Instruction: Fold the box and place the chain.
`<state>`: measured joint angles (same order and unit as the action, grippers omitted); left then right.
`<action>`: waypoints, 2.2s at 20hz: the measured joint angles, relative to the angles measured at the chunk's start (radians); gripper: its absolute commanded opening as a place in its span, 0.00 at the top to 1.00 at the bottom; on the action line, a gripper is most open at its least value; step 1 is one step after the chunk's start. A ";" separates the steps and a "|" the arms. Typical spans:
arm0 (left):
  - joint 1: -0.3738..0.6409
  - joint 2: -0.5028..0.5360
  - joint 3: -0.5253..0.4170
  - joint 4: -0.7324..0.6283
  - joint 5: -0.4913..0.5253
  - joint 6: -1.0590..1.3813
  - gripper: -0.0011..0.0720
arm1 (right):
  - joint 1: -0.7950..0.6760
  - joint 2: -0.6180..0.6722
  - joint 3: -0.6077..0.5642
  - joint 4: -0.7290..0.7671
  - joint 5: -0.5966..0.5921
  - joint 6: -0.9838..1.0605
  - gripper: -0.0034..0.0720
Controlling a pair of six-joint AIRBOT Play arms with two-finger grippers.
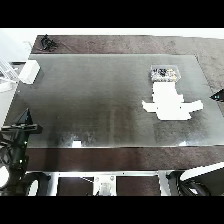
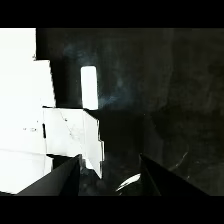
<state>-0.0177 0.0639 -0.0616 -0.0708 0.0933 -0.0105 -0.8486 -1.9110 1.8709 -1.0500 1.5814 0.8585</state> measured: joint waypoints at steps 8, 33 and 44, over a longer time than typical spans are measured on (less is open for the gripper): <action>0.000 0.000 0.000 0.000 0.000 0.000 0.96 | 0.037 -0.063 0.007 -0.008 0.017 -0.023 0.36; 0.000 0.000 0.000 0.000 0.000 0.000 0.96 | 0.145 -0.064 -0.101 0.092 0.248 -0.089 0.96; 0.000 0.000 0.000 0.000 0.000 0.000 0.96 | 0.320 0.258 -0.498 0.396 0.077 -0.071 0.96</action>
<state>-0.0177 0.0639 -0.0616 -0.0711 0.0933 -0.0105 -0.5282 -1.6527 1.3731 -0.6544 1.6585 0.7879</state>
